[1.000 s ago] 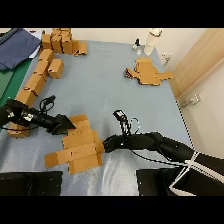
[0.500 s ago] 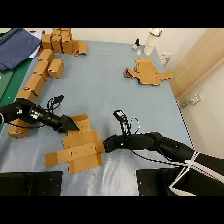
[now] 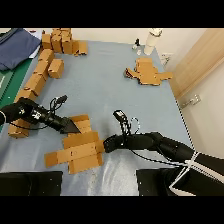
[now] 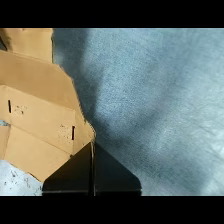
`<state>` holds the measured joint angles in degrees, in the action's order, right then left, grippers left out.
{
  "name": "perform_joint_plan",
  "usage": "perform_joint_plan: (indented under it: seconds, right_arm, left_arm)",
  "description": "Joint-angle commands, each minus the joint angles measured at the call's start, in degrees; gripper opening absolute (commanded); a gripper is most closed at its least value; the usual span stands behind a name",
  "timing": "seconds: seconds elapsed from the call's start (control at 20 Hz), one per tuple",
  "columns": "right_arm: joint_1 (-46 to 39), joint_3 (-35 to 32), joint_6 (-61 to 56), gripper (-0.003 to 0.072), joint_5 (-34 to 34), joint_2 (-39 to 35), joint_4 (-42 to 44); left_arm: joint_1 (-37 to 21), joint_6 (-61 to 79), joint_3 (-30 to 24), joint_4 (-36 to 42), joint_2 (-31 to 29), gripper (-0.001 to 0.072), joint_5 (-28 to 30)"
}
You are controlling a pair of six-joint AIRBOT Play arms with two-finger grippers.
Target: Fold the box.
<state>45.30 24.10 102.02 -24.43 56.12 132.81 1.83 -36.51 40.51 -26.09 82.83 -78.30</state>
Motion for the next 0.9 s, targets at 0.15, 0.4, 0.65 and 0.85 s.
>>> perform_joint_plan:
  seconds: [0.15, 0.4, 0.65, 0.85]
  right_arm:
    - [0.0, 0.0, 0.0, 0.0003, 0.2, -0.1, 0.0]
    - [0.0, 0.0, 0.0, 0.0004, 0.2, -0.1, -0.2]
    - [0.0, 0.0, 0.0, 0.0004, 0.2, -0.1, -0.2]
    - [0.0, 0.0, 0.0, 0.0004, 0.2, -0.1, -0.2]
  left_arm:
    - [1.4, 3.6, 0.1, -0.1, 0.0, 0.0014, 0.3]
    - [1.4, 3.7, 1.0, 0.0, 0.0, 0.0015, 0.7]
    - [1.4, 3.7, 1.0, 0.9, 0.0, 0.0048, 0.7]
    - [1.4, 3.6, 1.0, 1.4, 0.0, 0.0273, 1.4]
